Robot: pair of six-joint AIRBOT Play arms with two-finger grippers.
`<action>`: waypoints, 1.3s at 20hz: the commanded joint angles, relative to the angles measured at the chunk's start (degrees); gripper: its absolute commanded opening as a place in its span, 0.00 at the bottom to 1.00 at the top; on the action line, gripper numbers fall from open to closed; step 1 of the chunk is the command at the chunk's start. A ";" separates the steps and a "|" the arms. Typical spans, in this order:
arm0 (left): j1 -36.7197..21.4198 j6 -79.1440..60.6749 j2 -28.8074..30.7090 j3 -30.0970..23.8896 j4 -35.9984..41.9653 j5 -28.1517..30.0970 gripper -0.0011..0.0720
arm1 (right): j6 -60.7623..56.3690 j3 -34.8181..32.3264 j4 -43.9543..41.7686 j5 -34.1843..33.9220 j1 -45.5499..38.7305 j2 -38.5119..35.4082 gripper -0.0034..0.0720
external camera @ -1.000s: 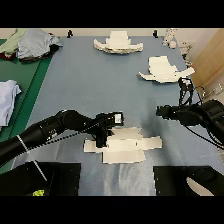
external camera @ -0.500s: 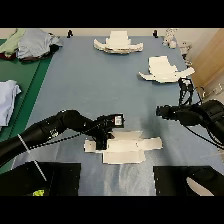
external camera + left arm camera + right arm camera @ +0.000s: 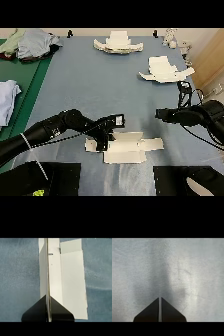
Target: Fold the box.
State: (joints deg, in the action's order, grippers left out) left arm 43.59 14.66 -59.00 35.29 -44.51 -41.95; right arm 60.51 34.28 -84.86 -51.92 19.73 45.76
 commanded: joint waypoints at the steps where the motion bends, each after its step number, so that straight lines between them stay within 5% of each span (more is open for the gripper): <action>1: 0.00 -0.31 0.31 0.09 -0.28 1.88 0.04 | 0.15 0.04 -0.26 -0.94 0.02 0.00 0.11; 14: 0.00 -0.26 0.74 0.59 -0.44 1.22 0.04 | 1.01 0.04 -1.51 -1.64 0.02 0.00 0.05; 18: 0.00 -0.26 0.74 0.59 -0.42 1.31 0.04 | 10.56 0.04 -13.57 -12.26 1.81 -1.75 0.05; 22: 0.00 -0.28 0.74 0.59 -0.42 1.31 0.04 | 10.69 -0.39 -18.03 -22.38 15.13 -9.46 0.04; 26: 0.00 -0.26 0.74 0.59 -0.44 1.33 0.04 | 18.97 -4.15 -18.10 -21.11 37.70 -13.64 0.08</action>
State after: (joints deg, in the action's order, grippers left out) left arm 43.59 14.37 -58.28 35.81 -44.95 -40.66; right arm 73.89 32.05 -101.60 -71.53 44.45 34.79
